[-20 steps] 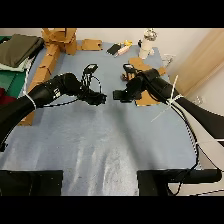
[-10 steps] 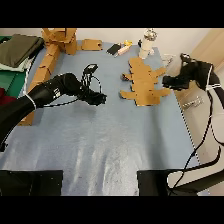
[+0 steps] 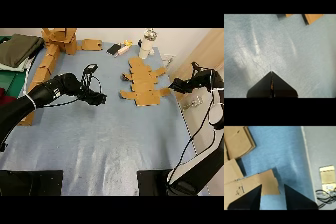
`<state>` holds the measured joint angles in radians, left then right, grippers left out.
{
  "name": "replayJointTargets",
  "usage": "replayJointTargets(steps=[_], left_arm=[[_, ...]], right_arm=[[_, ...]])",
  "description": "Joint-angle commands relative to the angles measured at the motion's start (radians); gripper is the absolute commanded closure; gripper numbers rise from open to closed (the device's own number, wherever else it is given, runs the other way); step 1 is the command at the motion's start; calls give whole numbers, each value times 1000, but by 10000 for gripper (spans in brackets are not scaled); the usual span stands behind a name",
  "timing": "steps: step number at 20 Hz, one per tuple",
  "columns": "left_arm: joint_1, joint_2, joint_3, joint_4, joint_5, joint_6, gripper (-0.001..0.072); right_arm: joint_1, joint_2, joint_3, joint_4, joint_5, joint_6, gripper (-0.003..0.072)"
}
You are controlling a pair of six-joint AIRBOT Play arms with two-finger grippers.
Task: Fold the box.
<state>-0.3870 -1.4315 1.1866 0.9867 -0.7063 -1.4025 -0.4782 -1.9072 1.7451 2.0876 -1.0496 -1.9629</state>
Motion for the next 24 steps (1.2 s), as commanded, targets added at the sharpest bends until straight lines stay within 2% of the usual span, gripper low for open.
replayJointTargets(steps=[1, 3, 4, 5, 6, 7, 12, 15, 17, 24], left_arm=[[0, -1, 1, 0, 0, 0, 699], [0, -1, 1, 0, 0, 0, 699], [0, -1, 1, 0, 0, 0, 699], [0, -1, 1, 0, 0, 0, 700], [0, -1, 1, 0, 0, 0, 699], [0, -1, 1, 0, 0, 0, 700], [0, -1, 1, 0, 3, -1, 699], [0, -1, 1, -1, 57, -1, 699], [0, -1, 1, 0, 79, -1, 699], [0, -1, 1, -1, 76, -1, 700]], right_arm=[[-3, -92, 67, 72, -85, -51, 242], [1, -93, 69, 85, -138, -78, 260], [2, -91, 77, 105, -196, -110, 339], [3, -88, 86, 121, -249, -132, 356], [5, -81, 90, 132, -289, -161, 484], [9, -71, 90, 135, -319, -188, 681], [37, -21, 77, 139, -475, -146, 685], [57, 63, -50, 139, -468, -76, 685], [89, 169, -214, 135, -402, -67, 685], [280, 681, -913, 68, -54, 35, 686]])
